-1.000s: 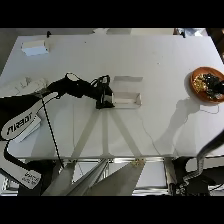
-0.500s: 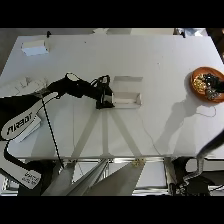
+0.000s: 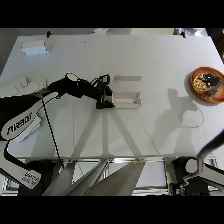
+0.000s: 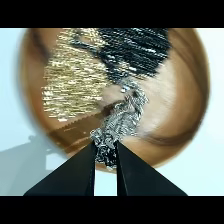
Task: Fold the box and place the chain.
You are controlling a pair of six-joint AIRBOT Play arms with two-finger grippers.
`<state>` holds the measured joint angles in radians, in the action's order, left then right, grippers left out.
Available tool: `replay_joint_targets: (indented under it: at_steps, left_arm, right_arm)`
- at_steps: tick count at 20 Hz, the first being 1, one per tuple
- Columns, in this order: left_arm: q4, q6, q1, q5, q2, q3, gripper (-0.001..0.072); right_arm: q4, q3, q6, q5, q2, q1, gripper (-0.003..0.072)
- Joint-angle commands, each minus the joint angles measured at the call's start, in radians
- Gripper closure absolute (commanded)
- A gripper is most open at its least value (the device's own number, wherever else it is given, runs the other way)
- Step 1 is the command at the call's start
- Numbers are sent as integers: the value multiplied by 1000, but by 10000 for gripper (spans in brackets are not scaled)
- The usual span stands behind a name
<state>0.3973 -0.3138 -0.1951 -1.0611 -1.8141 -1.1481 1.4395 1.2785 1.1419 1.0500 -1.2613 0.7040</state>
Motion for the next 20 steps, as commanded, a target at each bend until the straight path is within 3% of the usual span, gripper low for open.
replay_joint_targets:
  at_steps: [1,10,20]
  left_arm:
    - [5,8,0,-1,-1,-1,428]
    - [10,0,0,9,0,-1,428]
    - [4,-21,-8,64,3,-1,428]
  right_arm:
    - [-119,0,-104,119,80,-87,675]
    - [-119,0,-65,130,119,-495,676]
    - [-153,0,-17,99,118,-653,676]
